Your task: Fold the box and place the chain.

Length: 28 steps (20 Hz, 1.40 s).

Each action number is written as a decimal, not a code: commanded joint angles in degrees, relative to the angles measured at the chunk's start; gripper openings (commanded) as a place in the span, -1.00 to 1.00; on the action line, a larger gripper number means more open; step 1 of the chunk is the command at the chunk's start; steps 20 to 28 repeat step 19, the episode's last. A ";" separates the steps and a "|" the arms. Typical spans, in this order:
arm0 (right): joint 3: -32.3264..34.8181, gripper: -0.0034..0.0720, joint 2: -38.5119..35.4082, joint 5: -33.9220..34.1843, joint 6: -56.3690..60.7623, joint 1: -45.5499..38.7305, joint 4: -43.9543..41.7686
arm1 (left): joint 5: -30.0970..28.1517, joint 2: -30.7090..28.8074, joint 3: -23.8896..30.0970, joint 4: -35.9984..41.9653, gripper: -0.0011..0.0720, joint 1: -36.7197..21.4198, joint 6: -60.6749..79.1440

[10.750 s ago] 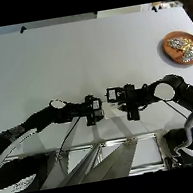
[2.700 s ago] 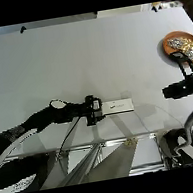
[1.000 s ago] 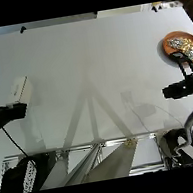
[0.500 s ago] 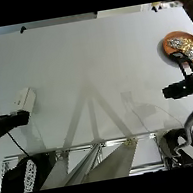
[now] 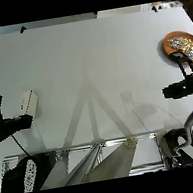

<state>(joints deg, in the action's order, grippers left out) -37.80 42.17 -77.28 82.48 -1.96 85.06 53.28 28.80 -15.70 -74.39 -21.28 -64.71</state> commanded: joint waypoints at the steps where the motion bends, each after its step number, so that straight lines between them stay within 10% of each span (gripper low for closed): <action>1: 0.00 -0.86 -0.04 0.00 0.02 -0.02 0.00 | 0.09 -2.36 0.04 -0.17 0.97 -0.04 0.24; 10: 0.00 -0.86 -0.04 -0.02 0.02 -0.02 0.00 | 2.32 -15.74 0.04 -5.88 0.94 2.58 -2.73; 28: 0.00 -0.86 -0.04 0.00 0.02 -0.02 0.00 | 1.25 -16.11 0.04 -6.01 0.94 2.58 -2.82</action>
